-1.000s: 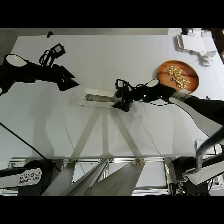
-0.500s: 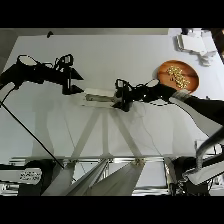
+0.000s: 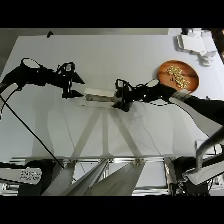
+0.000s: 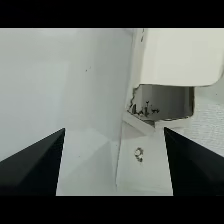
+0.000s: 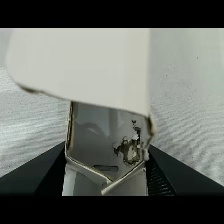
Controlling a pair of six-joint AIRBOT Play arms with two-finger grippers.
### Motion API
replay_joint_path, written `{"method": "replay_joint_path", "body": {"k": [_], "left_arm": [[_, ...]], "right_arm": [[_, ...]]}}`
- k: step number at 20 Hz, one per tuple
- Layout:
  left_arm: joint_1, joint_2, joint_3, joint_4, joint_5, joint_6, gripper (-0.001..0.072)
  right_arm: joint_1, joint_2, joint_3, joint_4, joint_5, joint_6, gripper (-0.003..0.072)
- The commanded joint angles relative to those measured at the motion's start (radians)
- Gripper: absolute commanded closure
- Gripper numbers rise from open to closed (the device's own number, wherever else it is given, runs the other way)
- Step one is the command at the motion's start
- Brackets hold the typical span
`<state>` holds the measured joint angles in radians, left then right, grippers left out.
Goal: Fold the box and place the chain.
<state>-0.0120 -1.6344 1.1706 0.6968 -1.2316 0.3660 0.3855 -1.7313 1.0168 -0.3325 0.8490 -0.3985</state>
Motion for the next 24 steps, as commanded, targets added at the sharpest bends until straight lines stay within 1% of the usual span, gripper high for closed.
{"method": "replay_joint_path", "body": {"k": [1,2,3,4,5,7,9,10,12,13,19,22,24], "left_arm": [[0.001,-0.003,-0.003,0.018,-0.042,-0.001,0.0169],[0.001,-0.003,-0.003,0.056,-0.061,-0.025,0.0456],[0.001,-0.002,-0.003,0.089,-0.082,-0.038,0.0616],[0.001,-0.002,-0.003,0.108,-0.1,-0.062,0.0694],[0.001,-0.002,-0.003,0.105,-0.113,-0.106,0.0699],[-0.002,-0.003,-0.003,0.036,-0.174,-0.185,0.0699],[-0.007,-0.003,-0.003,-0.093,-0.245,-0.183,0.07],[-0.011,-0.003,-0.003,-0.166,-0.265,-0.181,0.0699],[-0.015,-0.01,-0.003,-0.28,-0.252,-0.174,0.0699],[-0.014,-0.018,-0.003,-0.311,-0.233,-0.159,0.07],[-0.024,-0.146,-0.003,-0.393,-0.016,-0.221,0.0701],[-0.027,-0.166,-0.003,-0.388,0.119,-0.329,0.0701],[-0.027,-0.165,-0.003,-0.366,0.179,-0.368,0.0701]], "right_arm": [[0.0,0.0,0.0,0.0,0.0,0.0,0.0258],[0.0,0.0,0.0,0.0,0.0,0.0,0.0258],[0.0,0.0,0.0,0.0,0.0,0.0,0.0258],[0.0,0.0,0.0,0.0,0.0,0.0,0.0258],[0.0,0.0,0.0,0.0,0.0,0.0,0.0258],[0.0,0.0,0.0,0.0,0.0,0.0,0.0258],[0.0,0.0,0.0,0.0,0.0,0.0,0.0258],[0.0,0.0,0.0,0.0,0.0,0.0,0.0258],[0.0,0.0,0.0,0.0,0.0,0.0,0.0258],[0.0,0.0,0.0,0.0,0.0,0.0,0.0258],[0.0,0.0,0.0,0.0,0.0,0.0,0.0258],[0.0,0.0,0.0,0.0,0.0,0.0,0.0258],[0.0,0.0,0.0,0.0,0.0,0.0,0.0258]]}}
